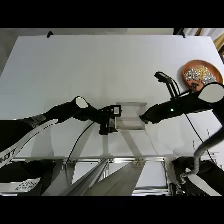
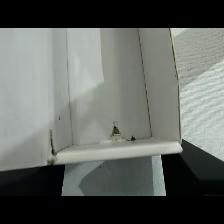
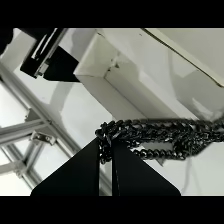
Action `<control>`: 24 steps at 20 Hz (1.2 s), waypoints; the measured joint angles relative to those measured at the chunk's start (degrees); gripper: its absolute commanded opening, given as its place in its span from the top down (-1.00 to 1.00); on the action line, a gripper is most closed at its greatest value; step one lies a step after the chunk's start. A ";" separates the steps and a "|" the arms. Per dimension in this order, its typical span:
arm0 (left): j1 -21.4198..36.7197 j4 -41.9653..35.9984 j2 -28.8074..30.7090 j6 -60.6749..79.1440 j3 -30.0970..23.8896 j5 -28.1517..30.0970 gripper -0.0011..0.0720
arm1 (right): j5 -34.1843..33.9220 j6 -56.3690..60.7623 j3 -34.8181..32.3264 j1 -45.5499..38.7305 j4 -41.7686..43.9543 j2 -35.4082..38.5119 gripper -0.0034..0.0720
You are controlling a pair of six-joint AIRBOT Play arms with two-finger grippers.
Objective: Fold the box and place the chain.
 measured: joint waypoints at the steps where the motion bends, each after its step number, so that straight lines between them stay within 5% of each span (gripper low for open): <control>1: 0.00 0.00 0.00 0.00 0.00 -0.02 0.06 | -0.92 0.07 0.00 1.42 -0.26 0.02 0.87; 9: 0.00 0.02 0.00 0.00 0.00 0.00 0.06 | -8.26 5.01 0.00 9.44 -6.84 0.02 0.86; 24: 0.00 0.02 0.00 0.00 0.00 0.00 0.06 | -14.21 6.03 0.00 14.78 -1.68 0.02 0.87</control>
